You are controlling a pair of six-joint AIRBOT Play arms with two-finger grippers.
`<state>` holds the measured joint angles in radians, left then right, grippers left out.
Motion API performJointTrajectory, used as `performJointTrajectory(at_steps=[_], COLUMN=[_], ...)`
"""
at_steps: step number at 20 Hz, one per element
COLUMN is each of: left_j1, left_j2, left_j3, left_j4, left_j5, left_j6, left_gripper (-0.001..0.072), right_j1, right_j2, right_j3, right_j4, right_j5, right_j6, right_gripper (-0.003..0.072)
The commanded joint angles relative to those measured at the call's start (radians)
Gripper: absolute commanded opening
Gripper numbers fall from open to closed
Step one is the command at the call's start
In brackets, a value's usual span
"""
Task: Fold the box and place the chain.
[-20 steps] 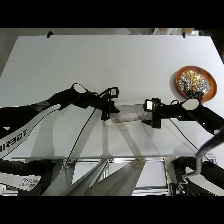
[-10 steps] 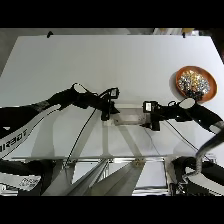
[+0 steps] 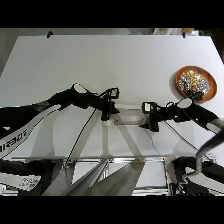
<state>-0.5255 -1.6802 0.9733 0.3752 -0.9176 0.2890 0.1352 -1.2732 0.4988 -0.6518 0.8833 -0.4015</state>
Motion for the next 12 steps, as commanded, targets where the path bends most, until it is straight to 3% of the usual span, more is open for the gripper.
performJointTrajectory(at_steps=[1, 2, 4, 12], left_j1=[0.000, 0.000, 0.000, 0.000], left_j2=[0.000, 0.000, 0.000, 0.000], left_j3=[0.001, 0.000, 0.000, 0.000], left_j4=[0.000, 0.000, 0.000, 0.000], left_j5=[0.001, 0.001, 0.001, 0.001], left_j6=[-0.001, -0.001, -0.001, -0.001], left_gripper=[0.0009, 0.0009, 0.0009, 0.0009], right_j1=[0.001, 0.001, 0.001, 0.001], right_j2=[-0.010, -0.010, -0.010, -0.009], right_j3=[-0.001, -0.001, -0.001, -0.001], right_j4=[-0.002, -0.002, -0.002, -0.006], right_j5=[-0.009, -0.008, -0.008, -0.005], right_j6=[-0.001, 0.000, 0.000, 0.004], right_gripper=[0.0481, 0.0408, 0.0333, 0.0336])
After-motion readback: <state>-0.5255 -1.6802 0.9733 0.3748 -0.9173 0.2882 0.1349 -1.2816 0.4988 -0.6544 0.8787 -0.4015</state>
